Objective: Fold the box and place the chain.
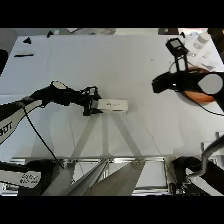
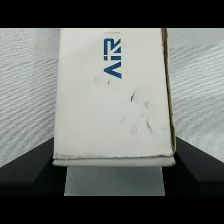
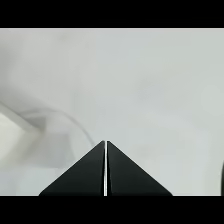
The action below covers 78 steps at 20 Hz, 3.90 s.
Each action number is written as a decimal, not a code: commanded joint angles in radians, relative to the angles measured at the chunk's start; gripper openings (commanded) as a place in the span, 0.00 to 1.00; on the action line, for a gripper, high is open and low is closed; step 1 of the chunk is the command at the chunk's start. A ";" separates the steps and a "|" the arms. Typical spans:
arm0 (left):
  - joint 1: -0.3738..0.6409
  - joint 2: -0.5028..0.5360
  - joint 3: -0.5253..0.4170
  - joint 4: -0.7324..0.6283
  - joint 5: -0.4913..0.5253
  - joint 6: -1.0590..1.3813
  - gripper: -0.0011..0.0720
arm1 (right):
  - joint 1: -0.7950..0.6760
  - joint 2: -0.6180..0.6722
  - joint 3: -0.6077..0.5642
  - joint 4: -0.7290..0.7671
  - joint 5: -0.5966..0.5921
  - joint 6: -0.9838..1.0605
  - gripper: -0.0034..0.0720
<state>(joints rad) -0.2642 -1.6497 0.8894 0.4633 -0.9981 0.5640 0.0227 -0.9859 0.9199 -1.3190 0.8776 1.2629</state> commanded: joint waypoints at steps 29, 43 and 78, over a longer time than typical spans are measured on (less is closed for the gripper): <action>-0.040 0.709 0.000 0.446 0.426 -1.032 0.02 | -0.128 0.028 0.000 -0.106 0.210 0.095 0.06; 0.550 0.768 0.000 1.014 0.339 -1.855 0.03 | -0.128 0.028 0.000 -0.106 0.210 0.095 0.06; 0.408 0.335 0.000 0.835 0.261 -1.667 0.96 | -0.128 0.028 0.000 -0.106 0.210 0.095 0.06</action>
<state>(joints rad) 0.1436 -1.3624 0.8890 1.2957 -0.7151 -1.1011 -0.1043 -0.9588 0.9199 -1.4250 1.0874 1.3571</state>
